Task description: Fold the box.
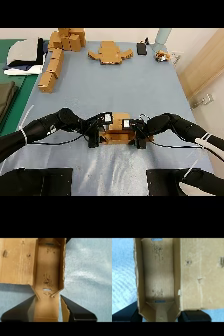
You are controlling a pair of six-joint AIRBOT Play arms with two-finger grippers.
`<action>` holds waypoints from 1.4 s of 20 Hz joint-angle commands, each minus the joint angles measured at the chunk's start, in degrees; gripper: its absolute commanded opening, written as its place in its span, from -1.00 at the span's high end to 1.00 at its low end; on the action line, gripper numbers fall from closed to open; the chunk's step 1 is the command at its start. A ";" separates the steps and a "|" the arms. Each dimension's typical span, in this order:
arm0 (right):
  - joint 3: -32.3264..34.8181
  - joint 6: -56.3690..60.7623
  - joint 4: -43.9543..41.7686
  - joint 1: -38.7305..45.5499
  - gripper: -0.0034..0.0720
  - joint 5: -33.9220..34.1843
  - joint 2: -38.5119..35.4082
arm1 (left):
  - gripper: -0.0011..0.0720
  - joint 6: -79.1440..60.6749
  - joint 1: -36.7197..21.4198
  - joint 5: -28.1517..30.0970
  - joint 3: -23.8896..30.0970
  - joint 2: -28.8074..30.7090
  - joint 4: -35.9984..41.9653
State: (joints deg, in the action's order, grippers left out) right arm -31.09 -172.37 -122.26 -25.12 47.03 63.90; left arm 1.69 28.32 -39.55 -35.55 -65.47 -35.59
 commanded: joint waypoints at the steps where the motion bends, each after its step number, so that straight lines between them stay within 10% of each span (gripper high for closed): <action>1: -0.04 0.02 0.00 0.00 -0.23 0.00 -0.04 | 0.35 -0.79 0.35 -1.38 -0.24 -0.31 1.25; 14: -0.02 0.02 0.00 0.00 -0.23 0.00 -0.04 | 0.49 -1.31 2.45 2.05 -0.70 -0.31 0.92; 23: -0.02 0.02 0.00 0.00 -0.24 0.00 -0.04 | 0.48 6.40 -0.52 -5.49 -0.70 -0.24 -6.71; 26: -0.02 0.02 0.00 0.00 -0.24 0.00 -0.04 | -0.35 6.91 -1.27 -4.63 -0.70 -0.26 -6.54; 28: -0.02 0.02 0.00 0.00 -0.24 -0.02 -0.04 | -0.35 6.88 -1.16 -3.48 -0.70 -0.26 -5.97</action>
State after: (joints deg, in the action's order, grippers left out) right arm -31.09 -172.35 -122.23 -25.12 47.03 63.90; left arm 7.77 27.55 -43.92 -36.18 -65.73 -41.47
